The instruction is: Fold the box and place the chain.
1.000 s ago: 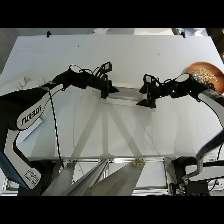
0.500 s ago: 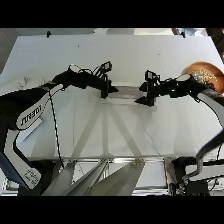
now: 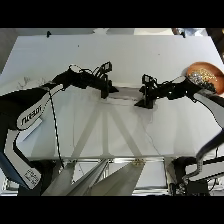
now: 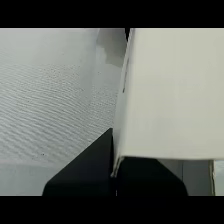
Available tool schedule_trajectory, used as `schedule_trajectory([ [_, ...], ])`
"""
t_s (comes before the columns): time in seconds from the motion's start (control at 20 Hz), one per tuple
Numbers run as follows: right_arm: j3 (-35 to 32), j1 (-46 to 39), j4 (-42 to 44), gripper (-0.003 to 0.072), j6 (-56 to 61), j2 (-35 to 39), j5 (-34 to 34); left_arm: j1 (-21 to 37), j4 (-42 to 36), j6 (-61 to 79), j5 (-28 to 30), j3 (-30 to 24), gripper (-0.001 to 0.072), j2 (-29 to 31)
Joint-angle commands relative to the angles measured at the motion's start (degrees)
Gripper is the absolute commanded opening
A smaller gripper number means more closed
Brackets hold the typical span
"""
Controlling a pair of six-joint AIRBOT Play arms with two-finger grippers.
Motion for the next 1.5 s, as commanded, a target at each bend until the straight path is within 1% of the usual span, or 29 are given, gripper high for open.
schedule_trajectory([
  [0.0, 0.0, 0.0, -0.1, 0.0589, 0.0, -0.1, -1.0, 0.0, 0.0, 0.0, 0.0, 0.0, 0.0012, 0.0],
  [0.3, 0.0, 0.0, 0.2, 0.0586, 0.0, -0.1, -0.6, 0.0, 0.0, 0.0, 0.0, 0.0, 0.0012, 0.0],
  [0.35, 0.0, 0.0, 0.1, 0.0561, 0.0, -0.1, -1.1, 0.0, 0.0, 0.0, 0.0, 0.0, 0.0012, 0.0],
  [0.4, 0.0, 0.0, 0.0, 0.048, 0.0, -0.1, -1.2, 0.0, 0.0, 0.0, 0.0, 0.0, 0.0012, 0.0],
  [0.45, 0.0, 0.0, -0.1, 0.0372, 0.0, -0.1, -1.2, 0.0, 0.0, 0.0, 0.0, 0.0, 0.0012, 0.0],
  [0.5, 0.0, 0.0, -0.1, 0.0333, 0.0, -0.1, -1.2, 0.0, 0.0, 0.0, 0.0, 0.0, 0.0012, 0.0],
  [1.45, 0.0, 0.0, -0.1, 0.0334, 0.0, -0.1, -1.1, 0.0, 0.0, 0.0, 0.0, 0.0, 0.0012, 0.0],
])
